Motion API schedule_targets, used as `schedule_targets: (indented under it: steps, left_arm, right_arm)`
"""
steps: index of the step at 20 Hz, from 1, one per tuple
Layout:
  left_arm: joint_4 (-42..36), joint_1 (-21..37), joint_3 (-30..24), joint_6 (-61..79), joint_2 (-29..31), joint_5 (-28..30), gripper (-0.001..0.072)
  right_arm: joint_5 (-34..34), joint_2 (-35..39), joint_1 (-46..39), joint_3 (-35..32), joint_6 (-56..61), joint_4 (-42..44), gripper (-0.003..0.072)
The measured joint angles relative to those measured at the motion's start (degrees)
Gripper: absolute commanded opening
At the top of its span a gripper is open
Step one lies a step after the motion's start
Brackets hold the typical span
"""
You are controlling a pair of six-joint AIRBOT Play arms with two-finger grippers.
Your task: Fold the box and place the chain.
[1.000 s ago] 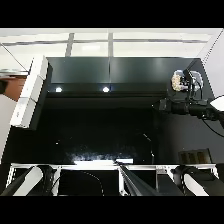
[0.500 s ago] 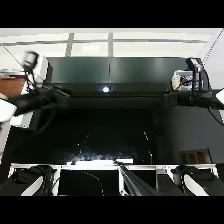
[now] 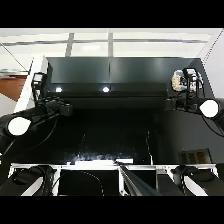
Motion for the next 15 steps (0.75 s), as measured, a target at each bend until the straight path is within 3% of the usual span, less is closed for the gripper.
schedule_targets:
  steps: [15]
  left_arm:
    - [2.1, 3.1, 0.7, -0.8, 2.0, 2.0, 0.0028]
  right_arm:
    - [-1.0, 0.0, 0.2, -0.9, 2.5, 0.6, 0.0038]
